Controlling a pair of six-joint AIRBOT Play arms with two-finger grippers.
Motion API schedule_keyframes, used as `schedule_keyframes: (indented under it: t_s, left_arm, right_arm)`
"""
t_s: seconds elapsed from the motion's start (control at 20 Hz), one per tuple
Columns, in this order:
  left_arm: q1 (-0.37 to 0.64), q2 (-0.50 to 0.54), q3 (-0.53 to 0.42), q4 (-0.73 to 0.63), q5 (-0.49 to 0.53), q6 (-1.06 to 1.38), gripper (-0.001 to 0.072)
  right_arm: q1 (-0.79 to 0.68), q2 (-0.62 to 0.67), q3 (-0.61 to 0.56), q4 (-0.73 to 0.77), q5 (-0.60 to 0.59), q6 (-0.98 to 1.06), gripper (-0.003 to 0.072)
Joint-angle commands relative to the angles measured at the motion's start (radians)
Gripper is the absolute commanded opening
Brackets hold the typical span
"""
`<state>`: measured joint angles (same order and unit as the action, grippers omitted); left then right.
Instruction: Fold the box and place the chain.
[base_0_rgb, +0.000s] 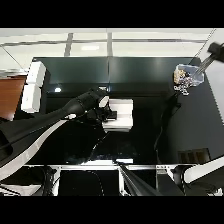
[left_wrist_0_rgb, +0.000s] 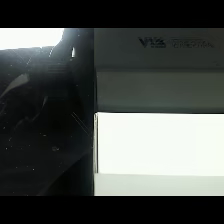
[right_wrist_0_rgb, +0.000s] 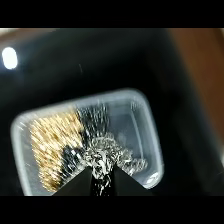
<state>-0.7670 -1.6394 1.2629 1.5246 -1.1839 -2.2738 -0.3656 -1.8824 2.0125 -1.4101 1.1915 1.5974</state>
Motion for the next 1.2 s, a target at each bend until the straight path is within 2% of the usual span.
schedule_keyframes:
  t_s: [0.0, 0.05, 0.1, 0.15, 0.2, 0.35, 0.6, 0.75, 0.9, 1.0, 1.15]
  left_arm:
    - [0.000, 0.000, 0.000, 0.000, 0.005, 0.000, 0.0032]
    - [0.000, 0.000, 0.000, 0.000, 0.006, 0.000, 0.0032]
    - [0.000, 0.000, 0.000, 0.000, 0.006, 0.000, 0.0032]
    - [0.000, 0.000, 0.000, 0.000, 0.006, 0.000, 0.0032]
    - [0.000, 0.000, 0.000, 0.000, 0.006, 0.000, 0.0032]
    - [0.000, 0.000, 0.000, 0.000, 0.005, 0.000, 0.0032]
    - [0.000, 0.000, 0.000, 0.000, 0.006, 0.000, 0.0032]
    - [0.000, 0.000, 0.000, 0.000, 0.004, 0.000, 0.0032]
    - [0.000, 0.000, 0.000, 0.000, 0.005, 0.000, 0.0032]
    - [0.000, 0.000, 0.000, 0.000, 0.006, 0.000, 0.0032]
    - [0.000, 0.000, 0.000, 0.000, 0.006, 0.000, 0.0032]
  right_arm:
    - [0.008, -0.121, -0.003, 0.015, 0.019, 0.033, 0.0020]
    - [0.013, -0.135, -0.003, 0.015, 0.004, 0.038, 0.0020]
    - [0.018, -0.144, -0.003, 0.014, -0.005, 0.037, 0.0069]
    - [0.021, -0.148, -0.003, 0.014, -0.011, 0.037, 0.0314]
    - [0.023, -0.148, -0.002, 0.014, -0.009, 0.037, 0.0404]
    - [0.023, -0.143, 0.001, 0.003, 0.047, 0.036, 0.0400]
    - [0.023, -0.116, -0.001, 0.005, 0.259, -0.064, 0.0399]
    - [0.021, -0.059, -0.010, 0.028, 0.241, -0.097, 0.0399]
    - [0.016, 0.023, -0.126, 0.093, 0.191, -0.152, 0.0399]
    - [0.011, 0.089, -0.235, 0.101, 0.111, -0.160, 0.0399]
    - [-0.005, 0.180, -0.424, 0.099, 0.070, -0.175, 0.0399]
